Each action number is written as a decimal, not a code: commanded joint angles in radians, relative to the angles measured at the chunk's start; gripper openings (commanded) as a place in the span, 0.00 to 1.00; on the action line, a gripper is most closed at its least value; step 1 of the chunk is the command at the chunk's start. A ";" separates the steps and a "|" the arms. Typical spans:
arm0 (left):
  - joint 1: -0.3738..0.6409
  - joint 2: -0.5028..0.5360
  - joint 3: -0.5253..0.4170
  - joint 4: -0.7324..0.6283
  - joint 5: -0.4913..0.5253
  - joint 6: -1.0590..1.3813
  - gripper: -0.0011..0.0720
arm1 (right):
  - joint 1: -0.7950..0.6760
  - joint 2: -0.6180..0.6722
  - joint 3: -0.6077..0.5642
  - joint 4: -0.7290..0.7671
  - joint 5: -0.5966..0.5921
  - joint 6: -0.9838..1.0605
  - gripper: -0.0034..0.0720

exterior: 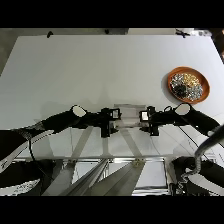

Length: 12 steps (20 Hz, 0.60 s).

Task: Fold the box and place the chain.

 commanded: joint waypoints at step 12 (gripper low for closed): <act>0.000 -0.001 0.000 0.004 0.001 -0.005 0.29 | 0.000 0.266 0.000 -0.332 0.057 0.484 0.98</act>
